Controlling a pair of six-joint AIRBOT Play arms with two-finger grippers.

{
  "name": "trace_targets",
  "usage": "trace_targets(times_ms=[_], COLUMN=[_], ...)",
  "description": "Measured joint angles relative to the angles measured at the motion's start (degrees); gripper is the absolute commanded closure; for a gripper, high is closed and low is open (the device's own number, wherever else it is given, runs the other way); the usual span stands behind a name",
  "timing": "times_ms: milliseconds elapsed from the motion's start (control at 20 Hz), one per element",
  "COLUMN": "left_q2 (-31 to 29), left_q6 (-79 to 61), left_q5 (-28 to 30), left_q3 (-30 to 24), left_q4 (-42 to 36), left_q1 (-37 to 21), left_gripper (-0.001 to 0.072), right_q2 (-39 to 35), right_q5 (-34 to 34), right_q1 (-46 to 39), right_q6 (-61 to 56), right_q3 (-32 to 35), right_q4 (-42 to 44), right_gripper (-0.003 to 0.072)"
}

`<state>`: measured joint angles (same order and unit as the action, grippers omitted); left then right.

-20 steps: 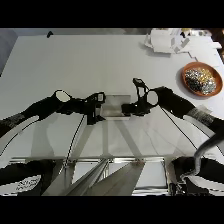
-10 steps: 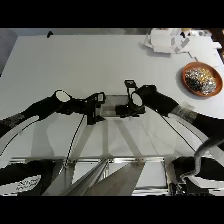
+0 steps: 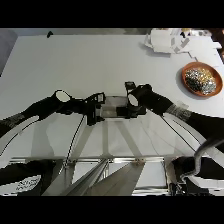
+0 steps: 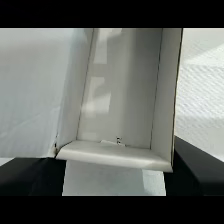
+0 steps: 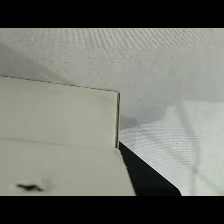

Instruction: Fold the box and place the chain.

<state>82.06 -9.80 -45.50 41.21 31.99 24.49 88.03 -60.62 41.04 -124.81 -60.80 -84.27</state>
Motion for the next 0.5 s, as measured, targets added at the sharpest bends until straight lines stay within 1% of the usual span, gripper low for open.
trace_targets(times_ms=[150,200,250,300,500], left_q2=[0.00,0.00,0.00,0.00,-0.02], left_q6=[-0.02,-0.02,-0.15,-0.22,-0.11], left_q5=[0.04,0.07,0.24,0.24,0.26], left_q3=[0.00,0.00,0.00,0.00,0.00], left_q4=[-0.02,-0.04,0.00,0.04,0.00], left_q1=[0.00,0.00,0.00,0.00,-0.02], left_gripper=[0.0259,0.0259,0.0259,0.0259,0.0259], right_q2=[0.42,0.50,0.63,0.76,0.11], right_q5=[-0.26,-0.26,0.15,0.26,0.04], right_q1=[0.02,0.02,0.02,0.07,0.04], right_q6=[0.02,0.04,0.33,0.37,0.35], right_q3=[-0.09,-0.09,0.00,0.02,0.04], right_q4=[0.00,0.00,-0.04,-0.15,-0.37], right_gripper=[0.0669,0.0600,0.0433,0.0366,0.0362])
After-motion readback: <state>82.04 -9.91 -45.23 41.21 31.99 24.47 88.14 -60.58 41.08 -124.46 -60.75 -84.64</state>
